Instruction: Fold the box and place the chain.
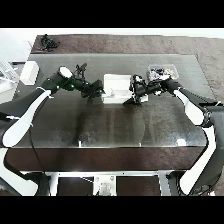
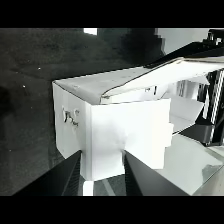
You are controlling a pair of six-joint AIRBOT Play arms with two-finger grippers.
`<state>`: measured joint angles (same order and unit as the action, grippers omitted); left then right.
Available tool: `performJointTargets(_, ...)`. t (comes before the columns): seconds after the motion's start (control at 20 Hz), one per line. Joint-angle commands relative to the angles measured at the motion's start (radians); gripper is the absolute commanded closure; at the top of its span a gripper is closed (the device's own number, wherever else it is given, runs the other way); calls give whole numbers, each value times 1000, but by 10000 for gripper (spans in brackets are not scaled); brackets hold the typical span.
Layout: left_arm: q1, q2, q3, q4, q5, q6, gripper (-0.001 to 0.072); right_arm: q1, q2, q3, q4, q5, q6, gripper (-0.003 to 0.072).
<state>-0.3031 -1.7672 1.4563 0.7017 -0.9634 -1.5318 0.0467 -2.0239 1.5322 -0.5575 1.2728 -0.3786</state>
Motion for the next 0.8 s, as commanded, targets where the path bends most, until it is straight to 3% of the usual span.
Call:
performJointTargets(0.0,-14,-7,21,30,8,-35,392,0,0,0,0,0,0,105)
performJointTargets(0.35,-50,-73,134,106,-62,-98,392,0,0,0,0,0,0,105)
performJointTargets(0.75,-60,-74,147,195,-57,-146,392,0,0,0,0,0,0,105)
